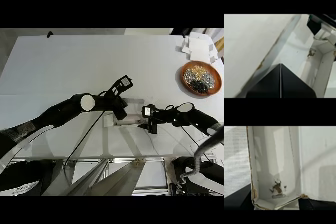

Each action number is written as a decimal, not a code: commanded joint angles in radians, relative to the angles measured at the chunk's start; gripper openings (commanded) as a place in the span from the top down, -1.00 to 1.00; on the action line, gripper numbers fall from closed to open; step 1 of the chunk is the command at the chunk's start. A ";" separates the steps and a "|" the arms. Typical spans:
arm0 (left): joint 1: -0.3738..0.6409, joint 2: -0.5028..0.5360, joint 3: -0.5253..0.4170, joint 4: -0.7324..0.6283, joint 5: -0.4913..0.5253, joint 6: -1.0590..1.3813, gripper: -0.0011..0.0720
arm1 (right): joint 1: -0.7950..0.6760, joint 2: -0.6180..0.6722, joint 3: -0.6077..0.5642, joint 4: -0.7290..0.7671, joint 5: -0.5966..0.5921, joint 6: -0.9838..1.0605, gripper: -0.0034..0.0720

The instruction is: Fold the box and place the chain.

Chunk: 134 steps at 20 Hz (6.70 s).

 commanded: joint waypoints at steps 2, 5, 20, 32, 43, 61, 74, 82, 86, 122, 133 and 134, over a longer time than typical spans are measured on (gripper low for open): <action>-0.001 -0.030 0.000 0.102 0.005 -0.088 0.96 | 0.000 0.000 0.000 0.000 0.000 0.000 -0.18; -0.001 -0.030 0.000 0.112 -0.011 -0.095 0.96 | 0.000 0.000 0.000 0.000 0.000 0.000 -0.18; -0.001 0.095 -0.012 0.468 -0.416 -0.229 0.97 | 0.000 0.000 0.000 0.000 0.000 0.000 -0.18; -0.001 0.090 -0.037 0.593 -0.516 -0.107 0.95 | 0.000 0.000 0.000 0.000 0.000 0.000 -0.18; -0.001 0.079 -0.037 0.586 -0.337 0.066 0.32 | 0.000 0.000 0.000 -0.001 0.000 0.000 -0.18; -0.004 0.001 -0.037 0.468 -0.333 0.185 0.41 | 0.000 0.000 0.000 -0.001 0.000 0.000 -0.18; -0.004 0.001 -0.037 0.278 -0.297 0.246 0.42 | 0.000 0.000 0.000 -0.001 0.000 0.000 -0.18; -0.004 -0.001 -0.037 0.217 -0.247 0.243 0.42 | 0.000 0.000 0.000 -0.001 0.000 0.000 -0.18; -0.006 -0.005 -0.037 0.188 -0.246 0.243 0.42 | 0.000 0.000 0.000 -0.001 0.000 0.000 -0.18; -0.013 0.359 -0.037 0.597 -0.473 -0.402 0.96 | 0.000 0.000 0.000 -0.001 0.000 0.000 -0.18; 0.085 0.367 -0.120 0.615 -0.428 -0.858 0.96 | 0.000 0.000 0.000 -0.001 0.000 0.000 -0.18; 0.111 0.360 -0.150 0.551 -0.385 -0.857 0.96 | 0.000 0.000 0.000 -0.001 0.000 0.000 -0.18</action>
